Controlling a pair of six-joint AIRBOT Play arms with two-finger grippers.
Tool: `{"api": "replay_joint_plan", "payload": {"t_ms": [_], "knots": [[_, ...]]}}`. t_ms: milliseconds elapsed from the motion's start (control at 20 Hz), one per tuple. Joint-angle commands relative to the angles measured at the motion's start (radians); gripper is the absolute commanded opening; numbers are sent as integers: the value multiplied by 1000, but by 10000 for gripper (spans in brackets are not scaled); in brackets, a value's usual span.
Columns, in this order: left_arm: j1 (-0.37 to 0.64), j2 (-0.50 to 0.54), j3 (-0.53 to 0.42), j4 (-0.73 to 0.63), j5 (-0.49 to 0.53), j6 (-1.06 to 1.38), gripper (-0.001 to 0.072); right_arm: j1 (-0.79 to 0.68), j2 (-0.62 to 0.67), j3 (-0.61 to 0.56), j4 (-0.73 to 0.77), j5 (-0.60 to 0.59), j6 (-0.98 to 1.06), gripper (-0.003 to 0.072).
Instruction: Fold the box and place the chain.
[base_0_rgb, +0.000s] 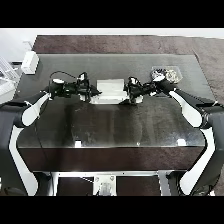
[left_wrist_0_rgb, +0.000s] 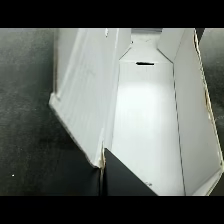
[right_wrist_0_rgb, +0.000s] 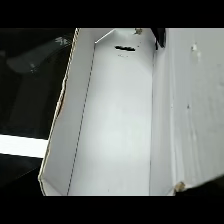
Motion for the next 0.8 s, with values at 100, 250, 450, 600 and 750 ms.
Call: {"api": "replay_joint_plan", "payload": {"t_ms": [100,250,450,600,750], "knots": [[0,0,0,0,0,0,23,0,-8,2,0,4,-7,573],[0,0,0,0,0,0,23,0,-13,2,0,4,-7,573],[0,0,0,0,0,0,23,0,-14,2,0,3,-18,573],[0,0,0,0,0,0,23,0,-15,2,0,3,-18,561],[0,0,0,0,0,0,23,0,-18,2,0,3,-22,553]]}}
